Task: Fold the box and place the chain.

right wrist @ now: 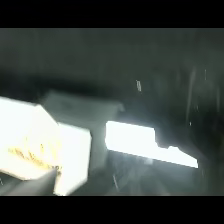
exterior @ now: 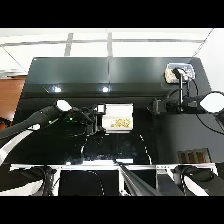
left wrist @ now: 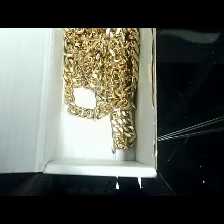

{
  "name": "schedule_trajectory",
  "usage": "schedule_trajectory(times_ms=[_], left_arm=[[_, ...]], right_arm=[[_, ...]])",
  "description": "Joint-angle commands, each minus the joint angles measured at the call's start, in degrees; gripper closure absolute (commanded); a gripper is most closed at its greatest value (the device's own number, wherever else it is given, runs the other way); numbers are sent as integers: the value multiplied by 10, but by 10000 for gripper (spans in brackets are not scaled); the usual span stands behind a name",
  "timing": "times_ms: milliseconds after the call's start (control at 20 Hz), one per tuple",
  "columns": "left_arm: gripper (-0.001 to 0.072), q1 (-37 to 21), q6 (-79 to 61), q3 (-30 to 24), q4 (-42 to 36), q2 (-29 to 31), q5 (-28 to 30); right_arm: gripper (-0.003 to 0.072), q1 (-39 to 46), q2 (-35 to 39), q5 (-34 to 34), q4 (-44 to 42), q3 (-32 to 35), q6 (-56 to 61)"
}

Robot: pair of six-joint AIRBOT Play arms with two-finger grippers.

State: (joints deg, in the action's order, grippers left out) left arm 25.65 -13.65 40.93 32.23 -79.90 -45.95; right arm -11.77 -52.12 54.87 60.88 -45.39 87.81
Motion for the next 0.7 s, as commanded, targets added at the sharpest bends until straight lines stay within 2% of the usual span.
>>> schedule_trajectory(times_ms=[0,150,300,450,650], left_arm=[[270,5,-1,1,3,-1,8],[270,5,-1,1,3,-1,8],[270,5,-1,1,3,-1,8],[270,5,-1,1,3,-1,8],[270,5,-1,1,3,-1,8]], right_arm=[[-13,-15,-21,-142,-61,-1,-17],[-13,-32,-86,-219,-166,-1,-75],[-12,-59,-154,-207,-226,-1,-160],[-13,-74,-170,-159,-225,-5,-274],[-13,-73,-170,-17,-183,-63,-513]])
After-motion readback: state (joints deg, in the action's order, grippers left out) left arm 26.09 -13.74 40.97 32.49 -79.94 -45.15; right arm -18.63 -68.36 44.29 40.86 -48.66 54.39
